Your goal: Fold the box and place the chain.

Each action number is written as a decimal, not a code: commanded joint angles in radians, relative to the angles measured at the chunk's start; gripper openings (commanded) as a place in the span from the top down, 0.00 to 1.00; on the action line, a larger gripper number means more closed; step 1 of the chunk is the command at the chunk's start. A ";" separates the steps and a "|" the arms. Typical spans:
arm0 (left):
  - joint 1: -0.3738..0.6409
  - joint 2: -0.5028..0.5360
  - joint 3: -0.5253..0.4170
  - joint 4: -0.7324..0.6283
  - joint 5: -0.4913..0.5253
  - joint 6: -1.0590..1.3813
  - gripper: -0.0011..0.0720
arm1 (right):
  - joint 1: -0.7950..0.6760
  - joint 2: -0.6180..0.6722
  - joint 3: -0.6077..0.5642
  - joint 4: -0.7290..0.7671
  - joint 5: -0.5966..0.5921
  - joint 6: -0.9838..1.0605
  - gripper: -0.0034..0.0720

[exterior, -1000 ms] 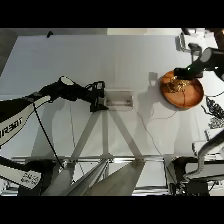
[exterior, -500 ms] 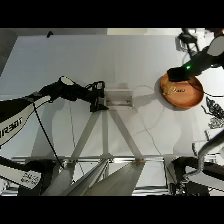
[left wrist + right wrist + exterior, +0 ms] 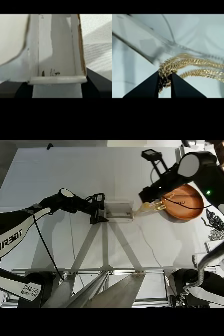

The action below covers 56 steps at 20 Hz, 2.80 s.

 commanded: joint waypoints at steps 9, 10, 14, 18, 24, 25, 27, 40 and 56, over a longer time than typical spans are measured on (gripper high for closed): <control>0.000 0.000 0.000 0.000 0.000 0.000 0.68 | 0.099 0.001 0.000 0.195 -0.217 -0.009 0.95; 0.000 0.000 0.000 0.000 0.000 0.000 0.68 | 0.099 0.001 0.000 0.195 -0.212 -0.009 0.95; 0.000 0.000 0.000 0.000 0.000 0.000 0.68 | 0.099 0.001 0.000 0.195 -0.212 -0.053 0.95; 0.000 0.000 0.000 0.000 0.000 0.000 0.68 | 0.099 -0.007 0.000 0.125 -0.193 -0.053 0.95; 0.000 0.000 0.000 0.000 0.000 0.000 0.68 | 0.098 -0.041 0.000 -0.220 -0.124 0.099 0.95; 0.000 0.000 0.000 0.000 0.000 0.000 0.68 | 0.098 -0.040 0.000 -0.263 -0.092 0.098 0.95; 0.000 0.000 0.000 0.000 0.000 0.000 0.68 | 0.098 -0.040 0.000 -0.374 -0.034 0.136 0.95; 0.000 0.000 0.000 0.000 0.000 0.000 0.68 | 0.098 -0.068 0.000 0.046 -0.045 -0.143 0.95; 0.000 0.000 0.000 0.000 0.000 0.000 0.68 | 0.117 -0.240 0.000 0.304 -0.193 -0.236 0.63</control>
